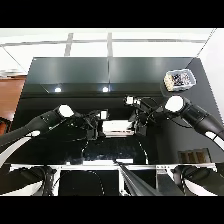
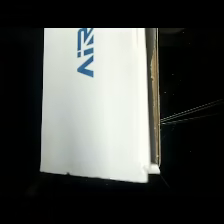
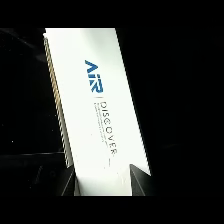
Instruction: Fold the box and place the chain.
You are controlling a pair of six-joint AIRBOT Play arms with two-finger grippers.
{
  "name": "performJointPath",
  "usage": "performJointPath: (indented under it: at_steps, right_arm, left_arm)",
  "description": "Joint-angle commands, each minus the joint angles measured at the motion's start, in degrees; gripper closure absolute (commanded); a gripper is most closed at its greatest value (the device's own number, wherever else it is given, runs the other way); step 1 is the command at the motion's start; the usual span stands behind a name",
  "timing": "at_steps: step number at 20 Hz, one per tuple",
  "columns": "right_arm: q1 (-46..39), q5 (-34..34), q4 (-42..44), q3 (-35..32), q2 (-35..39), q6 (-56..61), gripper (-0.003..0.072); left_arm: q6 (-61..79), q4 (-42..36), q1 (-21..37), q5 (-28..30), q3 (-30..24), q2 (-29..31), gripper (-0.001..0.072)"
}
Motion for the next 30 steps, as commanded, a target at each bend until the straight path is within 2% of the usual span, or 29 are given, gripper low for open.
performJointPath:
  at_steps: [1, 15, 17, 30]
  right_arm:
    - [0.1, 0.3, 0.0, 0.0, 0.0, 0.1, 0.0317]
    - [0.1, 1.2, 0.0, -1.5, -0.2, 0.2, 0.0315]
    - [0.1, 1.5, -0.1, -1.5, -0.1, 1.4, 0.0285]
    - [0.1, -0.3, -3.5, -1.8, -1.0, 1.8, 0.0297]
  left_arm:
    - [0.0, 0.0, 0.0, -0.1, 0.0, 0.0, 0.0356]
    - [0.0, 0.0, 0.0, 0.0, 0.0, 0.0, 0.0356]
    - [0.0, 0.0, 0.0, 0.0, 0.0, 0.0, 0.0356]
    - [0.0, 0.0, 0.0, 0.0, 0.0, 0.0, 0.0356]
